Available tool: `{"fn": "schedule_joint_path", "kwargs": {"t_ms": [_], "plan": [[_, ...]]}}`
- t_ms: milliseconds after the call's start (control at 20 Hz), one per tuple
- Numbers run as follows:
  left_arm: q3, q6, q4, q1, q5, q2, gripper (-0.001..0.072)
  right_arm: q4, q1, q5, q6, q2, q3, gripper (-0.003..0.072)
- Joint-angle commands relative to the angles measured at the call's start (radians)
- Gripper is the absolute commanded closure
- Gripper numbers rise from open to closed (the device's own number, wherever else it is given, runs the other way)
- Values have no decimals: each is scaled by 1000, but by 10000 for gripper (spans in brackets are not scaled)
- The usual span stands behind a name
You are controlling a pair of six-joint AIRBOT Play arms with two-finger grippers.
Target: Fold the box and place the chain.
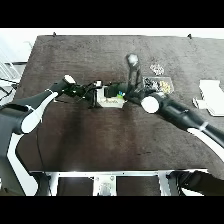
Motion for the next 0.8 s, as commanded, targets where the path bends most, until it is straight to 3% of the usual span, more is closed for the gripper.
{"fn": "schedule_joint_path", "kwargs": {"t_ms": [0, 350, 750], "plan": [[1, -5, -2, 2, 9, 0, 243, -43, -17, 53, 1, 37, -3, 677], [1, -5, -2, 2, 8, 0, 243, -35, -22, -77, 27, -3, -78, 677], [1, -5, -2, 2, 9, 0, 243, -24, -22, -161, 27, -45, -80, 677]]}}
